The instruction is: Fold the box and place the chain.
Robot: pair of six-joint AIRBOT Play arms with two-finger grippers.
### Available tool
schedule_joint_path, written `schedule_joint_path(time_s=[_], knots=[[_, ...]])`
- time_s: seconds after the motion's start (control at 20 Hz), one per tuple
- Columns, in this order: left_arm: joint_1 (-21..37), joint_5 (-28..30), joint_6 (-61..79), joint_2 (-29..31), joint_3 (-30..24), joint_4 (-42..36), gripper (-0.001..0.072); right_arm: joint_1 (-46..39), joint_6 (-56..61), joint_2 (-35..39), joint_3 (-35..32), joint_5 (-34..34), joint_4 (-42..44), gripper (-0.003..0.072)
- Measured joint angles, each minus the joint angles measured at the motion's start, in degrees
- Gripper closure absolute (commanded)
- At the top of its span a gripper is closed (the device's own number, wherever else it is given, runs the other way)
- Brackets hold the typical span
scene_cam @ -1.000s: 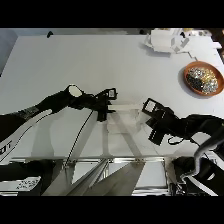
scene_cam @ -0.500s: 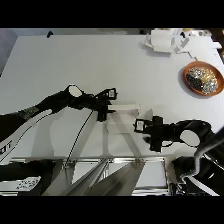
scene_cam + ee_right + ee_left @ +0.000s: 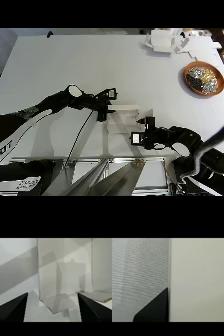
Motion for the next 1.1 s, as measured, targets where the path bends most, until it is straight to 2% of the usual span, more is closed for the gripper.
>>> schedule_joint_path(time_s=[0.25,0.55,0.7,1.1], knots=[[0.00,-0.02,0.00,-0.02,0.02,0.00,0.0699,-1.05,-0.22,-3.17,0.22,-4.87,-1.31,-0.0006],[0.00,0.00,-0.02,-0.02,0.02,0.00,0.0699,-7.76,-2.10,-4.09,5.44,-1.64,0.74,-0.0005],[0.00,0.07,-0.02,-0.02,0.02,-0.02,0.0699,-11.02,-6.16,-5.46,7.80,0.59,5.05,-0.0001],[0.00,0.02,-0.07,-0.04,0.00,-0.02,0.0699,-20.52,-25.86,-11.26,11.13,8.48,23.91,-0.0001]])
